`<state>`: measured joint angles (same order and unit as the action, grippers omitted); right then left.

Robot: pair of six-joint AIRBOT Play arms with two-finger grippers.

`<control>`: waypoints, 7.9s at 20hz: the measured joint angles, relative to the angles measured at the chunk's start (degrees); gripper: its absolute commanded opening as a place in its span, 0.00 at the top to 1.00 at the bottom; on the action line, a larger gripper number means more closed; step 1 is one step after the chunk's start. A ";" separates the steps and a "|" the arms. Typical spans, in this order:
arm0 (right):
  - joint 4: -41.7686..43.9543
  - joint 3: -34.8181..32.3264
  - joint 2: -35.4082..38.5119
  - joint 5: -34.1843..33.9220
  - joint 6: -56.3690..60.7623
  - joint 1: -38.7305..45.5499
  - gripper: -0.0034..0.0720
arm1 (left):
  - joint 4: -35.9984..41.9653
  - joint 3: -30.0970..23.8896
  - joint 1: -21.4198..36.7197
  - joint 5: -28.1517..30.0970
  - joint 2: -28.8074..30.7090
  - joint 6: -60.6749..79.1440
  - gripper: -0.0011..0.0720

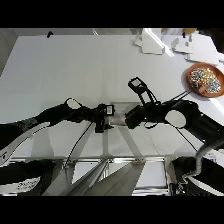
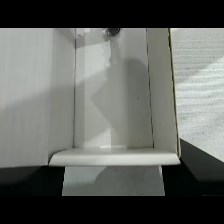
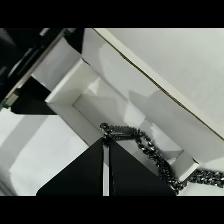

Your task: Fold the box and place the chain.

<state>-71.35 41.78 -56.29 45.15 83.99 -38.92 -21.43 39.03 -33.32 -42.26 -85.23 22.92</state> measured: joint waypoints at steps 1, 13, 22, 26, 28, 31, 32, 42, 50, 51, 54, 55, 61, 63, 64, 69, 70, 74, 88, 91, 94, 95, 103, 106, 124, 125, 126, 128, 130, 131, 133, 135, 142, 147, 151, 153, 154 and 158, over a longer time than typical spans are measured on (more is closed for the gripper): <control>-0.17 -0.07 -0.87 -0.61 0.00 0.00 0.71 | 0.00 0.00 -0.02 0.00 0.00 -0.02 0.70; -12.39 10.27 3.17 18.27 2.10 10.60 0.93 | 0.00 0.00 -0.02 0.00 0.00 0.00 0.70; -17.05 2.08 3.63 17.20 4.66 22.18 0.65 | 0.00 0.00 -0.02 0.00 0.00 0.00 0.70; -16.33 -0.31 -0.59 13.75 6.67 22.99 0.59 | 0.00 0.00 0.00 0.00 0.00 0.00 0.70; -15.69 -0.74 -3.80 12.70 7.28 23.10 0.59 | 0.00 0.00 0.00 0.00 0.00 0.00 0.70; -15.19 -1.03 -7.89 11.69 7.63 23.21 0.59 | 0.02 0.00 -0.02 0.00 0.00 0.00 0.70; -15.08 -1.11 -9.01 11.39 7.72 23.23 0.60 | 0.00 0.00 -0.02 0.00 0.00 0.00 0.70; -15.02 -1.20 -12.98 8.15 8.52 23.26 0.64 | 0.00 0.00 0.00 0.00 0.00 0.00 0.70; -16.79 -1.20 -13.14 7.19 11.43 23.23 0.64 | 0.02 0.00 0.00 0.00 0.00 0.00 0.70; -16.94 -1.20 -13.16 7.17 11.65 23.23 0.65 | 0.02 0.00 0.00 0.00 0.00 0.00 0.70; -17.18 -1.20 -13.27 6.97 12.02 23.23 0.66 | 0.02 0.00 -0.02 0.00 0.00 0.00 0.70; -17.22 -1.20 -13.42 6.95 12.11 23.23 0.66 | 0.00 0.00 -0.02 0.00 0.00 0.00 0.70; -17.38 -1.20 -15.61 6.67 13.40 23.23 0.66 | 0.02 0.00 0.00 0.00 0.00 0.00 0.70; -17.38 -1.20 -15.91 6.54 13.53 23.23 0.72 | 0.02 0.00 -0.02 0.00 0.00 0.00 0.70; -17.38 -1.20 -15.98 6.49 13.55 23.23 0.75 | 0.02 0.00 -0.02 0.00 0.00 0.00 0.70; -17.38 -1.20 -15.80 7.21 12.83 23.23 0.93 | 0.00 0.00 -0.02 0.00 0.00 0.00 0.70; -17.40 -1.20 -15.32 7.69 12.33 23.26 0.93 | 0.02 0.00 0.00 0.00 0.00 0.00 0.70; -17.40 -1.22 -10.47 10.05 10.47 23.26 0.93 | 0.00 0.00 0.00 0.00 0.00 0.00 0.70; 6.14 -1.27 15.39 12.24 -0.17 19.39 0.93 | 0.02 0.00 0.00 0.00 0.00 0.00 0.70; 8.72 -1.27 16.06 7.87 -0.94 13.70 0.93 | 0.00 0.00 -0.02 0.00 0.00 0.00 0.70; 9.77 -1.27 15.39 2.12 -1.11 7.87 0.93 | 0.00 0.00 0.00 0.00 0.00 0.00 0.70; 9.99 -1.27 14.82 0.48 -1.01 6.36 0.93 | 0.00 0.00 0.00 0.00 0.00 0.00 0.70; 10.54 -1.27 7.28 -9.11 -0.02 -1.92 0.93 | 0.00 0.00 -0.02 0.00 0.00 0.00 0.70; 10.05 -1.27 4.48 -9.92 -0.02 -2.75 0.86 | 0.00 0.00 -0.02 0.00 0.00 0.00 0.70; -3.32 1.73 6.56 12.37 -21.90 18.60 0.90 | 0.02 0.00 -0.02 0.00 0.00 0.00 0.70; -2.03 0.63 6.54 12.55 -28.28 19.56 0.90 | 0.02 0.00 -0.02 0.00 0.00 0.00 0.70; -0.52 -0.50 6.43 12.57 -34.03 20.22 0.88 | 0.00 0.00 -0.02 0.00 0.00 0.00 0.70; 2.51 -2.95 5.55 11.85 -44.81 21.07 0.86 | 0.00 0.00 -0.02 0.00 0.00 0.00 0.70; 5.33 -5.07 3.74 11.19 -53.64 21.53 0.77 | 0.00 0.00 -0.02 0.00 0.00 0.00 0.70; 6.38 -5.77 2.64 11.06 -56.81 21.66 0.77 | 0.02 0.00 -0.02 0.00 0.00 0.00 0.70; 7.82 -6.80 -0.11 10.67 -61.64 21.84 0.77 | 0.00 0.00 -0.02 0.00 0.00 0.00 0.70; 8.79 -7.30 -2.95 9.81 -64.52 21.92 0.77 | 0.00 0.00 -0.02 0.00 0.00 0.00 0.70; 10.05 -7.82 -8.50 4.81 -69.51 21.99 0.77 | 0.00 0.00 -0.02 0.00 0.00 0.00 0.70; 11.23 -7.85 -10.86 3.39 -71.89 21.99 0.82 | 0.00 0.00 -0.02 0.00 0.00 0.00 0.70; 11.43 -7.85 -11.50 2.45 -72.43 21.99 0.93 | 0.00 0.00 -0.02 0.00 0.00 0.00 0.70; 11.39 -7.85 -11.47 2.49 -72.43 21.99 0.93 | 0.00 0.00 -0.02 0.00 0.00 0.00 0.70; 11.34 -7.85 -11.32 2.62 -72.46 21.97 0.93 | 0.00 0.00 0.00 0.00 0.00 0.00 0.70; 10.95 -7.85 -10.25 3.17 -72.46 21.99 0.80 | 0.00 0.00 -0.02 0.00 0.00 0.00 0.70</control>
<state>-60.40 33.93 -66.54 48.31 11.53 -16.93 -21.43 39.03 -33.34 -42.26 -85.23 22.92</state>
